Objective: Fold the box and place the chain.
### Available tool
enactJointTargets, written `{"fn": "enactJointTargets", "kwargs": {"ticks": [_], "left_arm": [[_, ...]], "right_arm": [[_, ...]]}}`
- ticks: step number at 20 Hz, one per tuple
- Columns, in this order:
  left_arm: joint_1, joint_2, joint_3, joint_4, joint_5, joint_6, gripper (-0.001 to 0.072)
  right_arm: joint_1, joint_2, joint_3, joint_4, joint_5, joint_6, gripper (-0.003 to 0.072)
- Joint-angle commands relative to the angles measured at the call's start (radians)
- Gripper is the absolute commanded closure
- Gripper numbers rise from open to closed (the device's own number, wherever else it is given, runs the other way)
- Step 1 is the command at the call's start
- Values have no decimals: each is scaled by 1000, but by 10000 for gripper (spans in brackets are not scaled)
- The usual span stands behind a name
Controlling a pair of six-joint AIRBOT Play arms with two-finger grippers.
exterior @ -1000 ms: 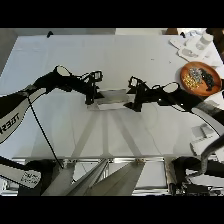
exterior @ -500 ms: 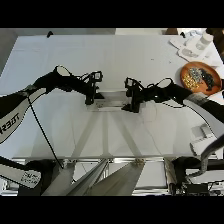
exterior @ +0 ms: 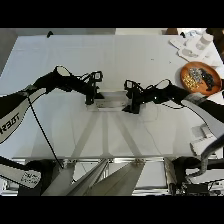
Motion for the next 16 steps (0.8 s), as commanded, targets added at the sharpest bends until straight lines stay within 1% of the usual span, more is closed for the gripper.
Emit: {"fn": "enactJointTargets", "kwargs": {"ticks": [1,11,16], "left_arm": [[0,1,0,0,0,0,697],[0,1,0,0,0,0,697],[0,1,0,0,0,0,697]], "right_arm": [[0,-8,-1,5,-10,-5,-9],[1,-13,0,31,3,-64,-9],[0,-38,0,31,49,-87,-9]]}}
